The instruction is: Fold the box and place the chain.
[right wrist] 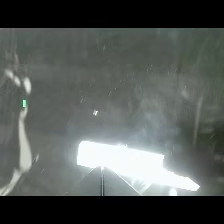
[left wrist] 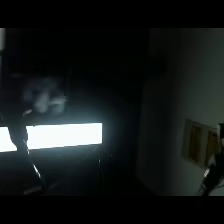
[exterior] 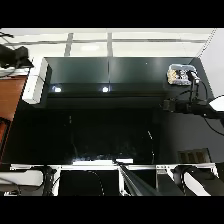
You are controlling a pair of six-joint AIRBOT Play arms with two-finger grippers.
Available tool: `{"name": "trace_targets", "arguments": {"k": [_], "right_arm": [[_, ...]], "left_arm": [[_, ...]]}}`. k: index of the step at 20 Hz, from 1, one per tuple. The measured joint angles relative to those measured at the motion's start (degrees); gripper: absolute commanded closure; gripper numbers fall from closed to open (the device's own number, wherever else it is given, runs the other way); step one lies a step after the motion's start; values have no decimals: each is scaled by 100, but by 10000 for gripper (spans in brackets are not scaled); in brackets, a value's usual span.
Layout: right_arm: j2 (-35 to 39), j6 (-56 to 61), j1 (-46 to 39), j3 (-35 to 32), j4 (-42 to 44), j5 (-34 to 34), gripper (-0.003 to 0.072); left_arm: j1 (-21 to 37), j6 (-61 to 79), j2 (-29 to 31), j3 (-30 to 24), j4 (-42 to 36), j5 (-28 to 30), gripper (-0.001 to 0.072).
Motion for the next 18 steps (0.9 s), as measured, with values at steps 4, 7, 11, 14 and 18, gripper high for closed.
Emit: {"name": "trace_targets", "arguments": {"k": [4, 7, 11, 14, 18], "right_arm": [[0, -140, 433, -146, -129, -778, 670], [0, -153, 544, -179, -74, -859, 669], [0, -155, 586, -195, -20, -887, 669], [0, -157, 599, -197, -11, -887, 670], [0, -157, 603, -197, 4, -894, 670]], "left_arm": [[-940, 55, 1849, -2872, 81, 1709, 683], [-1303, 68, 2986, -4778, 76, 2852, 682], [-1469, 68, 3742, -6013, 96, 3362, 682], [-1506, 66, 3904, -6299, 79, 3257, 681], [-1523, 66, 3974, -6430, 61, 3167, 682]]}}
